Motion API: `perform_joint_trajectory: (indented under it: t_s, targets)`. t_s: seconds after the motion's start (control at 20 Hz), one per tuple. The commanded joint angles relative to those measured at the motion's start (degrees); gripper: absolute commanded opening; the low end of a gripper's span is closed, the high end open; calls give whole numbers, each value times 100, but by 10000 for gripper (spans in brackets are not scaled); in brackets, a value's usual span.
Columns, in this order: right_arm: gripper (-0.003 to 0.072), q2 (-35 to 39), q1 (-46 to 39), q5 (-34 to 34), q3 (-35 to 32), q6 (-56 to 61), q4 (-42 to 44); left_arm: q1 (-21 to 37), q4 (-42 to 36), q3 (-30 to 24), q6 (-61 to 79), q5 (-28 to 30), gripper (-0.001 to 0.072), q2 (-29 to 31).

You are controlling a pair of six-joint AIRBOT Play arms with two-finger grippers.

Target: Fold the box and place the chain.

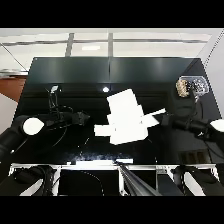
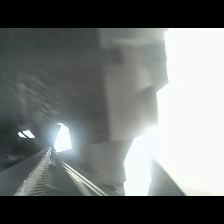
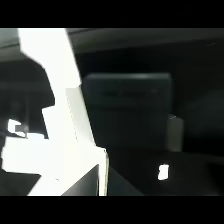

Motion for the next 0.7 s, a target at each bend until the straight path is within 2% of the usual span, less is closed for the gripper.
perform_joint_trajectory:
  t_s: [0.0,0.1,0.25,0.35,0.5,0.65]
  targets:
    - [44,514,758,-605,-645,-352,177,42,-1174,13,240,-214,703,-621]
    - [44,511,994,-713,-688,-254,175,138,-1775,28,1056,-411,703,-949]
    - [43,511,1093,-721,-688,-229,195,343,-3536,28,3318,-496,702,-1438]
    - [44,511,1093,-739,-688,-232,195,531,-4481,28,4551,-1005,702,-1917]
    - [44,511,1093,-734,-688,-232,192,568,-5128,31,5908,-1390,687,-2516]
    - [44,511,1093,-723,-688,-229,192,568,-5224,116,5945,-1690,688,-3038]
